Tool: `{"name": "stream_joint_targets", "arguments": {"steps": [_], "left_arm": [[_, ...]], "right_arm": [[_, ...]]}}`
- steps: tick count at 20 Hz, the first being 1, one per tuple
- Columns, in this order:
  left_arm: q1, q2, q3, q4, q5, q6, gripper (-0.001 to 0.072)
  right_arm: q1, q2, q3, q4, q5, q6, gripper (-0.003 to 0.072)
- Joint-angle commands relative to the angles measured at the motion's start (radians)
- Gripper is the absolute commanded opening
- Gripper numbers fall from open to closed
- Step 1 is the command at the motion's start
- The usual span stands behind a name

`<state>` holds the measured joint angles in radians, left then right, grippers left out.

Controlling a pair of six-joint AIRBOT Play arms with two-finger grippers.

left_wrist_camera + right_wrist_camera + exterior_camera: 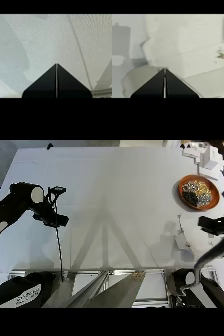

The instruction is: Fold the box and place the chain.

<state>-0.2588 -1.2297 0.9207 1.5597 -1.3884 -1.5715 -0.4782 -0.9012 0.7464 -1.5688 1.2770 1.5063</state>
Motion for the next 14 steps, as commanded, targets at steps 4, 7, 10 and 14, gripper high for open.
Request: {"name": "stream_joint_targets", "arguments": {"steps": [4,7,10,14], "left_arm": [[0.000,0.001,0.000,0.000,0.000,0.000,0.0008],[0.000,0.001,0.000,0.000,0.000,0.000,0.0008],[0.000,0.001,0.000,0.000,0.000,0.000,0.0008],[0.000,0.001,0.000,0.000,0.000,0.000,0.0008]], "right_arm": [[-0.272,-0.280,0.264,-0.214,0.065,-0.141,0.0456],[-0.298,-0.412,0.383,-0.291,0.068,-0.172,0.0549],[-0.303,-0.512,0.438,-0.296,0.065,-0.269,0.0549],[-0.303,-0.605,0.438,-0.320,0.071,-0.327,0.0549]]}}
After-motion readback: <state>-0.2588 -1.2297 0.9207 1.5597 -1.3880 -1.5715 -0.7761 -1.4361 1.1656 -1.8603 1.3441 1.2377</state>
